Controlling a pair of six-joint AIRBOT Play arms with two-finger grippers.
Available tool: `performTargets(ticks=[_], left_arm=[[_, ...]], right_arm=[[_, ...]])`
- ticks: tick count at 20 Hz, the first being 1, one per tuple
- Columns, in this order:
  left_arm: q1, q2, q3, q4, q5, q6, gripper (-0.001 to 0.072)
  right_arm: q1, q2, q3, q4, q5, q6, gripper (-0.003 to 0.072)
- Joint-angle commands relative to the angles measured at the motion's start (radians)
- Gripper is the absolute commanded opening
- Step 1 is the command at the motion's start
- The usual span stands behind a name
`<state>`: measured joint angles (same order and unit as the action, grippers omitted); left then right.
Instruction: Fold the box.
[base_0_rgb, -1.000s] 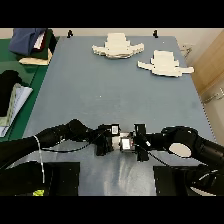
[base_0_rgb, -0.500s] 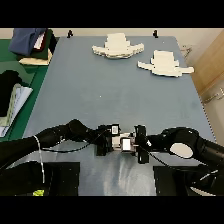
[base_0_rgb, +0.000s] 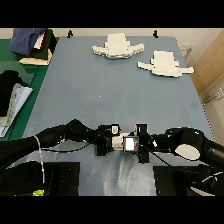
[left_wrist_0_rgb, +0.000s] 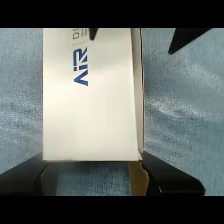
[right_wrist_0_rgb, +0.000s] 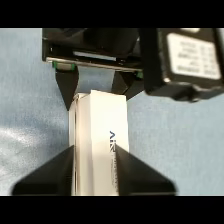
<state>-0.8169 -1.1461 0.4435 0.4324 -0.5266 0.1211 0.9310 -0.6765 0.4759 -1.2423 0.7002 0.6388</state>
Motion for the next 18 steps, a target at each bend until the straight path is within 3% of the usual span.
performTargets(ticks=[1,2,7,12,18], left_arm=[[0.000,0.000,0.000,0.001,0.001,0.001,0.0525],[0.000,0.000,0.000,0.001,0.001,0.001,0.0525],[0.000,0.000,0.000,0.001,0.001,0.001,0.0525],[0.000,0.000,0.000,0.001,0.001,0.001,0.0525],[0.000,0.000,0.000,0.001,0.001,0.001,0.0526]], right_arm=[[0.000,0.050,0.000,-0.003,-0.002,0.064,0.0105],[-0.001,0.059,-0.001,-0.009,0.000,0.096,0.0008],[0.000,0.061,-0.067,0.000,-0.058,0.281,0.0003],[0.014,0.128,-0.207,0.230,-0.401,0.348,0.0003],[0.030,0.134,-0.270,0.230,-0.406,0.365,0.0003]])
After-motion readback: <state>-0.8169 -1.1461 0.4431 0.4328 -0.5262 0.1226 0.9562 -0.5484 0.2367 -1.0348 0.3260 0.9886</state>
